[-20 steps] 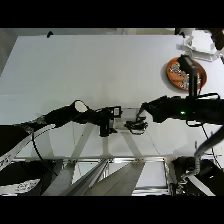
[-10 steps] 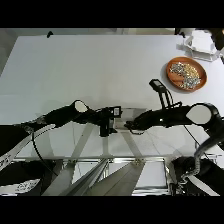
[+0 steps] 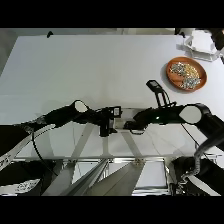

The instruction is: Fold the box and place the chain.

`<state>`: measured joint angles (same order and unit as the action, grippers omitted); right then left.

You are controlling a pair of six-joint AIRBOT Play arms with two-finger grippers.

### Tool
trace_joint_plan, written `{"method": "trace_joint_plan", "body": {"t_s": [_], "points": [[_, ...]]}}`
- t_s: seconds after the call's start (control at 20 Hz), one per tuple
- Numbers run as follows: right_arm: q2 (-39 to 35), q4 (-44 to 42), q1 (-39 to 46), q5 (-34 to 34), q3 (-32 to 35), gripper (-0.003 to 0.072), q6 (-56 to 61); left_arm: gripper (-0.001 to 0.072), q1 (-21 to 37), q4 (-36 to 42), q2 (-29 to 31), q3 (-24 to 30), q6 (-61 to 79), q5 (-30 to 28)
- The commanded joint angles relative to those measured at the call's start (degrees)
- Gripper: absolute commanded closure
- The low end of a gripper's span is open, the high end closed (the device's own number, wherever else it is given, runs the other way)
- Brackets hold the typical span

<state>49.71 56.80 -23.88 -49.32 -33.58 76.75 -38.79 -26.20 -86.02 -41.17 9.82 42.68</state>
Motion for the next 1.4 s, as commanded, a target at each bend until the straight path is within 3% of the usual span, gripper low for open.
{"method": "trace_joint_plan", "body": {"t_s": [0.0, 0.05, 0.15, 0.3, 0.4, 0.5, 0.6, 0.9, 1.2, 1.35], "points": [[-6.71, 1.7, 8.57, -6.19, 0.02, 0.0423, -4.0, 0.0275, 0.0, 0.0, 0.02, -0.02, 0.02, 0.0], [-10.1, 3.67, 12.31, -7.89, 0.02, 0.0425, -7.78, 0.0275, 0.0, 0.0, 0.02, -0.02, 0.02, 0.0], [-14.69, 7.91, 18.45, -6.43, 0.04, 0.053, -20.44, 0.0275, 0.0, 0.0, 0.02, -0.02, 0.02, 0.0], [-14.69, 7.39, 23.17, -3.08, 0.83, 0.0531, -43.1, 0.0275, 0.0, 0.0, 0.02, -0.02, 0.02, -0.02], [-11.41, 7.04, 22.86, -0.44, 2.6, 0.0466, -54.36, 0.0275, 0.0, 0.0, 0.02, -0.02, 0.02, 0.0], [-6.12, 4.2, 21.31, -0.55, 4.28, 0.0281, -63.43, 0.0275, 0.0, 0.0, 0.02, -0.02, 0.02, -0.02], [-1.29, 3.56, 18.53, -0.79, 6.27, 0.0267, -70.97, 0.0275, 0.0, 0.0, 0.02, -0.02, 0.02, 0.0], [6.78, -2.03, 11.91, 5.7, 7.65, 0.0286, -75.8, 0.0275, 0.0, 0.0, 0.02, -0.02, 0.02, 0.0], [9.84, -3.54, 9.94, 6.49, 7.65, 0.0291, -75.78, 0.0275, 0.0, 0.0, 0.02, -0.02, 0.02, 0.0], [9.84, -5.01, 9.94, 6.45, 7.65, 0.0387, -75.76, 0.0275, 0.0, 0.0, 0.02, -0.02, 0.02, 0.0]]}}
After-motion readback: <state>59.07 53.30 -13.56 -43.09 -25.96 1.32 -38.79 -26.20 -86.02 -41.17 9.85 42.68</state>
